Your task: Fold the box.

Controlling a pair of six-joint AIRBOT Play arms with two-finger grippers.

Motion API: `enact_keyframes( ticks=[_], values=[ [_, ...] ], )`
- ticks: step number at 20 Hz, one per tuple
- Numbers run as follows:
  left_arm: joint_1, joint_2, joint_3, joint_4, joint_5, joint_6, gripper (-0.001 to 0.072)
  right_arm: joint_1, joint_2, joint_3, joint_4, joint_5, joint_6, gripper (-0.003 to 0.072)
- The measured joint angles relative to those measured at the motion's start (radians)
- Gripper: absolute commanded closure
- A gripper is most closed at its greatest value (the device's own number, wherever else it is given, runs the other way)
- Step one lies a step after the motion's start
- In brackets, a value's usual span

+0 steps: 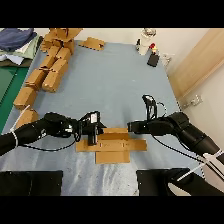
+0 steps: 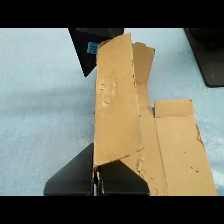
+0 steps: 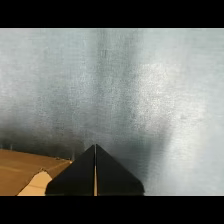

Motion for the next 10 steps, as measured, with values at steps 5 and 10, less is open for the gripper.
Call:
enact_keyframes(
  ticks=[5,10],
  values=[
    [0.000,-0.010,-0.016,-0.016,-0.015,0.010,0.0698,0.001,0.000,0.000,-0.045,0.055,0.031,0.0680],
    [0.000,-0.035,-0.024,-0.018,-0.037,0.013,0.0698,0.001,0.000,0.000,-0.065,0.088,0.044,0.0680]
  ],
)
